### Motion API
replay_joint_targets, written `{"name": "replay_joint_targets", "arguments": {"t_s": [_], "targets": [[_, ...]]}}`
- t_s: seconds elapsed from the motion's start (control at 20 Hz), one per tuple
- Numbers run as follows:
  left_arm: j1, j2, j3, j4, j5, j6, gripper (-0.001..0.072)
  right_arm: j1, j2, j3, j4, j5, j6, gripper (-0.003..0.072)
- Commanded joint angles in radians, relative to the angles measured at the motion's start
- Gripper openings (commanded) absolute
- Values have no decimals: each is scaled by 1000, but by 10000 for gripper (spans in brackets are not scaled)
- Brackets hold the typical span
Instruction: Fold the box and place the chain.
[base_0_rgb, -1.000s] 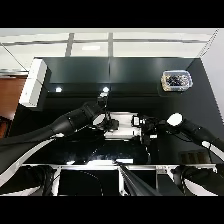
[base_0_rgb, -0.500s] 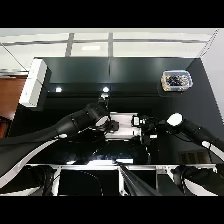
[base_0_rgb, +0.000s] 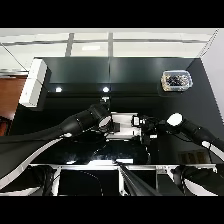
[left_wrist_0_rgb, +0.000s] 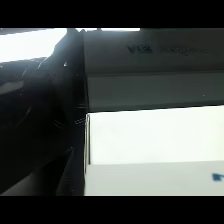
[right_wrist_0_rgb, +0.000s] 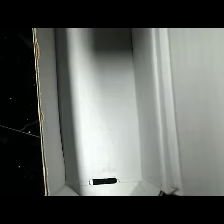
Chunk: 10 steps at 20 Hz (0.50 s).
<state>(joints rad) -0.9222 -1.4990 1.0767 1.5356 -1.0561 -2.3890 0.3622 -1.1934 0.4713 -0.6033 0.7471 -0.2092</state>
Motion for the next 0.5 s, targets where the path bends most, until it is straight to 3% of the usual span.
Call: {"name": "replay_joint_targets", "arguments": {"t_s": [0.0, 0.05, 0.45], "targets": [[0, -3, 2, -8, 0, -1, 318, 1, -1, -1, 0, 0, 0, 482], [0, -6, 3, -8, 0, -1, 287, 1, -1, -1, 0, 0, 0, 482], [0, -18, 3, -6, 4, -2, 287, 1, -1, -1, 0, 0, 0, 482]]}}
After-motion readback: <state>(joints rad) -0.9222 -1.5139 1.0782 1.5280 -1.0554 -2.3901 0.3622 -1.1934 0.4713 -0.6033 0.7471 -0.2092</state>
